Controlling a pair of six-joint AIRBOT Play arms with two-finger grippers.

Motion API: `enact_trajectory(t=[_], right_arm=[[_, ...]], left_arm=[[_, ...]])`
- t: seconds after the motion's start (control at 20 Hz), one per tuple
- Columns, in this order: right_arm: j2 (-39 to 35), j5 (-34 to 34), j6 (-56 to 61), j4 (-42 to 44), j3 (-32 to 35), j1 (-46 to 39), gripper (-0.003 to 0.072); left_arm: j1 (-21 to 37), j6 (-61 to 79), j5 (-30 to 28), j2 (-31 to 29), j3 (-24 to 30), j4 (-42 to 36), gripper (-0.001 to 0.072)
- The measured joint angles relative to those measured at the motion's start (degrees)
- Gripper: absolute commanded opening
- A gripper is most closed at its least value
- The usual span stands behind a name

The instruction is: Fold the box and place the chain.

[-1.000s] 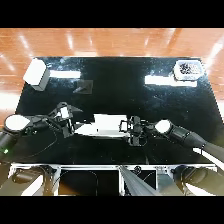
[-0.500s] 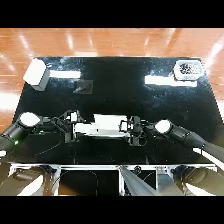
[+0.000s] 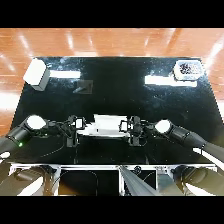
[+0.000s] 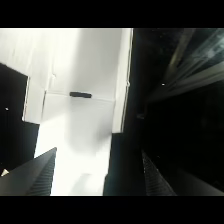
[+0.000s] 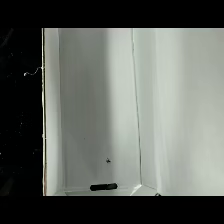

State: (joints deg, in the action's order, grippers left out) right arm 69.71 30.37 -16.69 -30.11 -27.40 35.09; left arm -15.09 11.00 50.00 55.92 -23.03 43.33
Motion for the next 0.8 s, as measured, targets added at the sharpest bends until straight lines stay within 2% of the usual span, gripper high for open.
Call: enact_trajectory(t=[0.8], right_arm=[[0.0,0.0,0.0,0.0,0.0,0.0,0.0530]], left_arm=[[-1.3,0.2,-6.7,3.0,0.3,-6.6,0.0641]])
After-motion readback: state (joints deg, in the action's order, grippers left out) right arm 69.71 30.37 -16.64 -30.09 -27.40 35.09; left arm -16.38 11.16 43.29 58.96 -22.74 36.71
